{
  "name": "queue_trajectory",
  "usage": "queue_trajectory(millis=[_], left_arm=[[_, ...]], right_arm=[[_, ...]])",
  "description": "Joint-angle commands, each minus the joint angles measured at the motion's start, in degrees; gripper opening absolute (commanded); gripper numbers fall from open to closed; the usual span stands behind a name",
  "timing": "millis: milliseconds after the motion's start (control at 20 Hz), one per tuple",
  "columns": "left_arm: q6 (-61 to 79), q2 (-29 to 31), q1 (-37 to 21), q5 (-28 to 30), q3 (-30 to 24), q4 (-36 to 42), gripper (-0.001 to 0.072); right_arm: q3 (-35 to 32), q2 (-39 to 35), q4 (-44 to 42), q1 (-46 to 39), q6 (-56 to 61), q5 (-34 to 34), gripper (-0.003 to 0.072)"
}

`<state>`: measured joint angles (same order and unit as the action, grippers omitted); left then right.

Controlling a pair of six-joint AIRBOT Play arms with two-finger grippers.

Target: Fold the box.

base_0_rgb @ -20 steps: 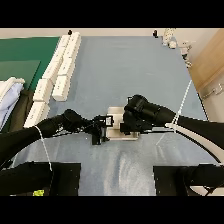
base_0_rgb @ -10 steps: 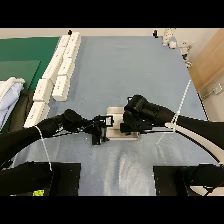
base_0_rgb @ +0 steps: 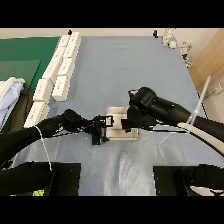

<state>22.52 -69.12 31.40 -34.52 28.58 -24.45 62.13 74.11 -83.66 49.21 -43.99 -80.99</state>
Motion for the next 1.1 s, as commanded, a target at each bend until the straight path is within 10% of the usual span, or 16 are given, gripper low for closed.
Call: queue_trajectory(millis=[0,250,600,1050], left_arm=[[-0.02,0.02,0.00,0.00,0.04,0.02,0.0468],[-0.02,0.02,0.00,0.02,0.04,0.02,0.0468],[-0.02,0.02,0.00,0.00,0.04,0.00,0.0468],[-0.02,0.02,0.00,-0.02,0.04,0.00,0.0468]], right_arm=[[2.19,-7.17,6.38,-1.57,-1.07,-4.04,0.0354],[1.09,-6.27,-4.13,-22.01,-14.88,0.48,0.0027],[0.59,13.90,-63.04,-47.17,-62.69,2.54,0.0003],[3.41,22.45,-63.56,-39.28,-79.34,-13.14,0.0003]])
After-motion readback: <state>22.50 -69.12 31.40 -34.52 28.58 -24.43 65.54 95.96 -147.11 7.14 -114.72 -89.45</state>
